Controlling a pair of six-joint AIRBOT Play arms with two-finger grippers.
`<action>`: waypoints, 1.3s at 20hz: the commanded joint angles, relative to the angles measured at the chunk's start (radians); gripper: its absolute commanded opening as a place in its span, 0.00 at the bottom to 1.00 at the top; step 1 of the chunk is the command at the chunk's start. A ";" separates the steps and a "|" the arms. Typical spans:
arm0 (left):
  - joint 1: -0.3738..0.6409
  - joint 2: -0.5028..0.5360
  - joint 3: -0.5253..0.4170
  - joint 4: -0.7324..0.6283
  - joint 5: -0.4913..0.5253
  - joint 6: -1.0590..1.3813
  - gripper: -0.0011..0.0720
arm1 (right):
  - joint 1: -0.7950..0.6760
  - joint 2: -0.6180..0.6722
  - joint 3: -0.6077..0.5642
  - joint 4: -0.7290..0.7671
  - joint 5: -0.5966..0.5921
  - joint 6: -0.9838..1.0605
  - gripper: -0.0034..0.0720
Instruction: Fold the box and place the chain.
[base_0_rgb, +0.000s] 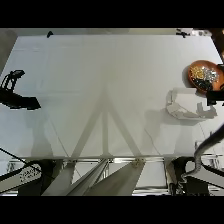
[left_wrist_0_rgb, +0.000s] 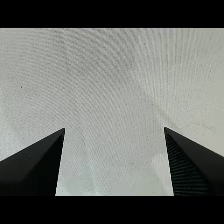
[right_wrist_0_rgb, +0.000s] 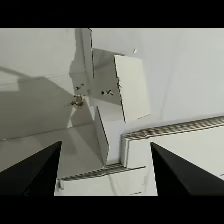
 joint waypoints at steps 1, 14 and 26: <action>0.001 0.001 0.000 0.000 0.000 0.000 0.97 | 0.065 -0.060 0.001 -0.167 0.024 0.039 0.81; 0.001 0.001 0.000 0.000 0.000 0.000 0.97 | 0.066 -0.284 0.001 -0.235 0.022 0.110 0.51; 0.001 0.001 0.000 0.000 0.000 0.000 0.97 | 0.101 -0.084 0.001 -0.043 -0.017 0.058 0.06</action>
